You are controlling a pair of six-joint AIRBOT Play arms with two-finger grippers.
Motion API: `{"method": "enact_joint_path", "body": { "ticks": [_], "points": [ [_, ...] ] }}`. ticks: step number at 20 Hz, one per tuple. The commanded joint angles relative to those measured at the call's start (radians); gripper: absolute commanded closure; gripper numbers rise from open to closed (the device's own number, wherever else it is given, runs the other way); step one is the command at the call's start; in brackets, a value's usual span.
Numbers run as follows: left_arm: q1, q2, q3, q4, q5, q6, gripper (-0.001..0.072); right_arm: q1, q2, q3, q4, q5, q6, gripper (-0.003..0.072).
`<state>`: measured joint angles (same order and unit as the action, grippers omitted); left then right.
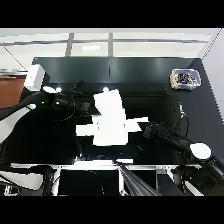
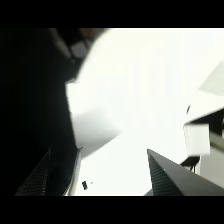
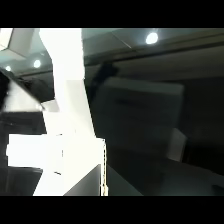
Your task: Fold the box and place the chain.
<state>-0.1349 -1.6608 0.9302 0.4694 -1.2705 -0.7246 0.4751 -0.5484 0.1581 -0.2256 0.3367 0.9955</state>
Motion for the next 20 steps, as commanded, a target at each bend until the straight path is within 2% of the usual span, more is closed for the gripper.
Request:
{"method": "enact_joint_path", "body": {
  "ticks": [1,4,5,7,9,12,13,14,15,16,17,18,20],
  "points": [
    [-0.024,-0.057,0.038,-0.08,-0.182,0.237,0.0004,0.002,0.0,0.0,-0.013,0.024,0.0,0.0673],
    [-0.023,-0.082,0.086,-0.053,-0.278,0.297,0.0042,0.002,-0.001,0.0,-0.016,0.04,0.0,0.0673],
    [-0.024,-0.097,0.103,-0.037,-0.305,0.299,0.0081,0.002,-0.005,0.0,-0.015,0.047,0.0,0.0673],
    [-0.027,-0.131,0.132,0.021,-0.375,0.299,0.0098,0.002,-0.02,0.0,-0.015,0.053,0.003,0.0673],
    [-0.027,-0.15,0.139,0.058,-0.411,0.299,0.038,0.002,-0.034,0.0,-0.015,0.053,0.003,0.0673],
    [-0.028,-0.166,0.158,0.058,-0.401,0.311,0.0565,0.002,-0.036,0.0,-0.016,0.071,0.012,0.0673],
    [-0.031,-0.17,0.171,0.058,-0.401,0.33,0.0679,0.002,-0.036,0.0,-0.019,0.085,0.015,0.0673],
    [-0.031,-0.17,0.183,0.058,-0.397,0.338,0.0681,0.002,-0.036,0.0,-0.021,0.089,0.015,0.0672],
    [-0.031,-0.17,0.195,0.058,-0.394,0.336,0.0682,0.002,-0.036,0.0,-0.023,0.089,0.015,0.0568],
    [-0.031,-0.168,0.206,0.058,-0.393,0.336,0.0684,-0.004,-0.036,0.003,-0.034,0.088,0.015,0.0257],
    [-0.031,-0.161,0.212,0.058,-0.385,0.326,0.0685,-0.022,-0.036,0.022,-0.082,0.105,0.015,0.002],
    [-0.031,-0.145,0.212,0.059,-0.378,0.316,0.0687,-0.045,-0.036,0.058,-0.18,0.133,0.043,0.0019],
    [-0.038,-0.081,0.199,0.075,-0.302,0.297,0.0688,-0.095,-0.036,0.168,-0.561,0.249,0.245,0.0019]
  ]
}}
